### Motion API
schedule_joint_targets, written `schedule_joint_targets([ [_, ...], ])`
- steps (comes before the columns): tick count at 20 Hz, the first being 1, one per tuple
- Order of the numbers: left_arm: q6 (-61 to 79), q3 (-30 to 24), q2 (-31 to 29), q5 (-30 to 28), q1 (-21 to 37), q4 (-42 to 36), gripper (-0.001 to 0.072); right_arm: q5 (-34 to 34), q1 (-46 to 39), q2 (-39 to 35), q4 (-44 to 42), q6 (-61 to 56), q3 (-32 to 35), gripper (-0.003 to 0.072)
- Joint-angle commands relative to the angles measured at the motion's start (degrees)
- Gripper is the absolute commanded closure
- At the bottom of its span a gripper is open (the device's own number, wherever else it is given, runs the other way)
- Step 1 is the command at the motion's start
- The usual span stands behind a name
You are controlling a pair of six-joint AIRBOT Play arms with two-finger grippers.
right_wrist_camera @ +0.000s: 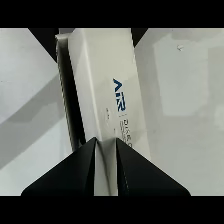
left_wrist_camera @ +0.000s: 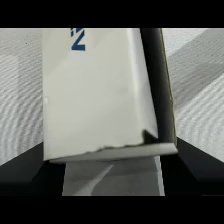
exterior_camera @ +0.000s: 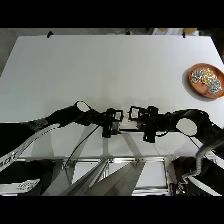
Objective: Fold the box and place the chain.
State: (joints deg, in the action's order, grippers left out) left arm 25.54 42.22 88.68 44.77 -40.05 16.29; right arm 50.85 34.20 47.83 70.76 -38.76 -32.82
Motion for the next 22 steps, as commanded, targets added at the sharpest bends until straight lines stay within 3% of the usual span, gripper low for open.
schedule_joint_targets([
  [1, 0.0, 0.0, 0.0, 0.0, 0.0, 0.0, 0.0395, 0.5, 0.0, -0.2, -0.3, 0.1, 0.7, 0.0569],
  [7, 0.0, 0.0, 0.0, 0.0, 0.0, 0.0, 0.0395, 0.8, 0.0, -0.2, -3.3, 0.1, 3.1, 0.0562],
  [9, 0.0, 0.0, 0.0, 0.0, 0.0, 0.0, 0.0395, 0.8, 0.0, -0.2, -4.0, 0.1, 3.1, 0.0382],
  [10, 0.0, 0.0, 0.0, 0.0, 0.0, 0.0, 0.0395, 0.8, 0.0, -0.3, -4.0, 0.1, 3.1, 0.0347],
  [16, 0.0, 0.0, 0.0, 0.0, 0.0, 0.0, 0.0395, 0.6, 0.0, -4.0, -7.0, 0.2, 2.9, 0.0348],
  [18, 0.0, 0.0, 0.0, 0.0, 0.0, 0.0, 0.0395, 0.3, 0.0, -4.0, -8.2, 0.3, 3.0, 0.0397],
  [19, 0.0, 0.0, 0.0, 0.0, 0.0, 0.0, 0.0395, -0.2, 0.0, -3.9, -8.2, 0.2, 3.0, 0.0548],
  [20, 0.0, 0.0, 0.0, 0.0, 0.0, 0.0, 0.0395, -1.0, 0.0, -3.9, -8.1, 0.2, 3.1, 0.0615],
  [22, 0.0, 0.0, 0.0, 0.0, 0.0, 0.0, 0.0395, -2.0, 0.0, -3.5, -8.1, 0.2, 3.2, 0.0636],
])
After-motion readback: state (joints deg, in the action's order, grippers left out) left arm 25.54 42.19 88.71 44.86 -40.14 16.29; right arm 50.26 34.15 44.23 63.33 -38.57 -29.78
